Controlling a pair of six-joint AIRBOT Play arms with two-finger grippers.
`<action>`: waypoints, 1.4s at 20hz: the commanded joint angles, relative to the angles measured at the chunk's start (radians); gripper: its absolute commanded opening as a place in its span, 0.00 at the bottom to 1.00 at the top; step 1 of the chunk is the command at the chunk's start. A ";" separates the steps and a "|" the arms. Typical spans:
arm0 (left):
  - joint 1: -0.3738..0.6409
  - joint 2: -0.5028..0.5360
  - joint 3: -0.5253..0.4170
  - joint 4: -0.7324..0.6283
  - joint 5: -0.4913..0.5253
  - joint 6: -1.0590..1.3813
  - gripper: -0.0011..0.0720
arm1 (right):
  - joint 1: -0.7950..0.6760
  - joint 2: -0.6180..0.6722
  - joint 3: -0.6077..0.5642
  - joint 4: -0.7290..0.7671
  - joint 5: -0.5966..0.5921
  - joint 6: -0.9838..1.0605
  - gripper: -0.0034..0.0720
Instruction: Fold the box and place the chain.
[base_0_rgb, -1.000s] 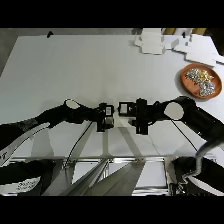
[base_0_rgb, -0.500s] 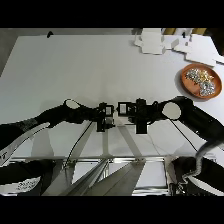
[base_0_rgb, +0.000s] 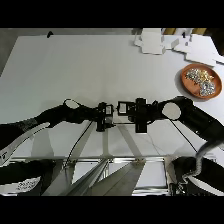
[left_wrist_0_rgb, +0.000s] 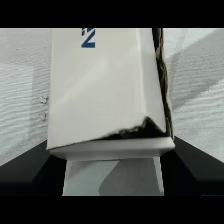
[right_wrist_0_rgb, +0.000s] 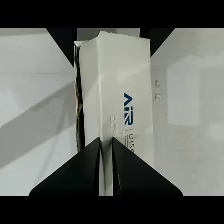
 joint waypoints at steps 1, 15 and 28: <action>-0.001 0.000 0.000 0.000 -0.003 0.001 0.30 | 0.000 0.000 0.000 0.000 -0.012 0.005 0.12; -0.001 0.000 0.000 0.001 -0.003 0.001 0.30 | -0.001 0.007 0.000 0.002 -0.011 0.024 0.12; -0.001 0.000 0.000 0.000 -0.003 0.001 0.30 | -0.001 -0.011 0.000 0.004 -0.034 0.046 0.12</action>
